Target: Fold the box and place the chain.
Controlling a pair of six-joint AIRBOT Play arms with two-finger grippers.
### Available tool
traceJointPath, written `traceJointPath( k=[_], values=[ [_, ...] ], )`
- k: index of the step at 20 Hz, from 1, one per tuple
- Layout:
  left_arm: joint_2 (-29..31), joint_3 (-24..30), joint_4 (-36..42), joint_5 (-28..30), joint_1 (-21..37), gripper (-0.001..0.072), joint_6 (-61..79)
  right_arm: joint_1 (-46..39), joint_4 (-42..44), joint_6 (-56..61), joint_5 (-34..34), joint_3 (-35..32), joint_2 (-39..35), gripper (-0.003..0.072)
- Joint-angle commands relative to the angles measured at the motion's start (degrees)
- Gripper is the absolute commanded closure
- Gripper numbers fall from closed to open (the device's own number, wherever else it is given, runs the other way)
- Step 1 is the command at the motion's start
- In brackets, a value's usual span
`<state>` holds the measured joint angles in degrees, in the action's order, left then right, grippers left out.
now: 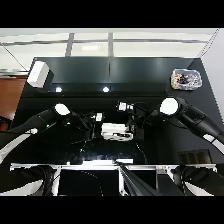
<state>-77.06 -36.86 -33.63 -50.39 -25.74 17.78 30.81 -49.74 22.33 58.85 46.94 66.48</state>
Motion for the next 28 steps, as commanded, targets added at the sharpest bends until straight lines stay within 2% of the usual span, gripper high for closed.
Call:
traceJointPath(
  k=[1, 23, 24, 25, 28],
  values=[
    [-0.02, -0.02, -0.02, 0.00, 0.00, 0.0344, 0.02, 0.02, 0.13, -0.04, 0.07, 0.04, -0.26, 0.0436],
    [-0.02, -0.02, 0.00, 0.00, 0.00, 0.0343, 0.02, 2.82, -2.40, -0.04, -0.39, -1.27, -0.15, 0.0432],
    [-0.02, -0.02, -0.02, -0.02, 0.00, 0.0344, 0.02, 2.82, -2.40, -0.04, -0.42, -1.27, -0.15, 0.0417],
    [-0.02, -0.02, -0.02, -0.02, 0.00, 0.0343, 0.02, 2.82, -2.40, -0.04, -0.42, -1.27, -0.15, 0.0360],
    [-0.02, -0.02, -0.02, 0.00, 0.00, 0.0344, 0.02, 2.89, -2.40, -0.04, -0.42, -1.27, -0.15, 0.0360]
  ],
)
